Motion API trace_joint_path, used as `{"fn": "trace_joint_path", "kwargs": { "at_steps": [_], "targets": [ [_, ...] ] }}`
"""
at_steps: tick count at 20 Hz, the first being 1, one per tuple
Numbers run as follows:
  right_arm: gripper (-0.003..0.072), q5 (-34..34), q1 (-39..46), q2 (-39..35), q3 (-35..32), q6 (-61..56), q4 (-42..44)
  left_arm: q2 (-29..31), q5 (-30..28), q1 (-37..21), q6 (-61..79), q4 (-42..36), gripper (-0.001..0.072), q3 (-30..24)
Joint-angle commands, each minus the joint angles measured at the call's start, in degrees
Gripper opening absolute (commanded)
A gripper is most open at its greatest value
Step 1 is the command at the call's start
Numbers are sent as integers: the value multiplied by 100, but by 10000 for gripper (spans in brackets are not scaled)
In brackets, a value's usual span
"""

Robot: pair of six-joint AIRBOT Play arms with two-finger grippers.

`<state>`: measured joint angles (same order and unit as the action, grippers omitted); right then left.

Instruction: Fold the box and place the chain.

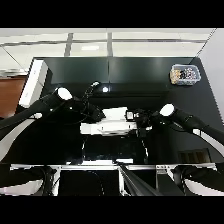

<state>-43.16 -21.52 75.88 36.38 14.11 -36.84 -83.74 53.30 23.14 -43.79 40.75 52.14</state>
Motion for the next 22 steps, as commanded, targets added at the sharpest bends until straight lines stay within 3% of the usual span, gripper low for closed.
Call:
{"fn": "trace_joint_path", "kwargs": {
  "at_steps": [1,5,7,9,12,13,14,17,22],
  "targets": [
    [247,-2,-2,-2,2,-20,20,190,-48,-66,-22,341,21,306],
    [247,-4,-2,-2,2,-22,20,1458,-164,-162,-466,1156,22,245],
    [247,-4,-2,-2,2,-22,22,2339,-466,-190,-444,1165,22,-363],
    [247,-2,-2,-2,2,-22,20,3209,-1143,-192,-236,1038,27,-1294],
    [247,-2,-2,-2,2,-22,20,3764,-1211,-151,1316,957,36,-2256],
    [247,-2,-2,-2,2,-22,20,3764,-1255,-83,2024,981,289,-2446],
    [247,-4,-2,-2,2,-22,20,3727,-1292,-13,2531,1036,686,-2566],
    [247,-7,-2,-2,2,-22,20,3423,-1517,188,2581,1414,705,-2562],
    [247,-9,-2,-2,2,-22,20,2385,-957,153,3322,1174,696,-1873]
  ]
}}
